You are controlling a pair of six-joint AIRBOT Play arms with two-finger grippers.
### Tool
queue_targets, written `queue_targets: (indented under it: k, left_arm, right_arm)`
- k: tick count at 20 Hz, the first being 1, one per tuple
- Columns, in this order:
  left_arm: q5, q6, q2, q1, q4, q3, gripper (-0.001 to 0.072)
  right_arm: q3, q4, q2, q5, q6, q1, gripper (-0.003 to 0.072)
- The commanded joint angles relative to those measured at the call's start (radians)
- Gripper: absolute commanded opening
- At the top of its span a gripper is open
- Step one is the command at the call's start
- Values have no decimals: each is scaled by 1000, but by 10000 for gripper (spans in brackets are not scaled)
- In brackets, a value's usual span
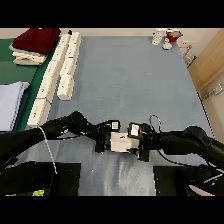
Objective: Fold the box.
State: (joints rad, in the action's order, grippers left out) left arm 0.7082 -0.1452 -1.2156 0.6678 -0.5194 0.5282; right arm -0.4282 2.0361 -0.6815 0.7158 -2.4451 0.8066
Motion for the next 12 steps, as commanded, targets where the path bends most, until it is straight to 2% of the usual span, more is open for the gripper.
queue_targets:
  k: [1, 3, 12]
  left_arm:
    - [0, 0, -1, 0, 0, 1, 352]
    - [0, 0, -1, 0, 0, 1, 352]
    - [0, 0, -1, 0, 0, 1, 353]
  right_arm:
    - [-3, -166, -8, -72, 41, 80, 588]
    - [-3, -226, -28, -92, 63, 93, 588]
    - [-5, -235, -50, -113, 43, 93, 584]
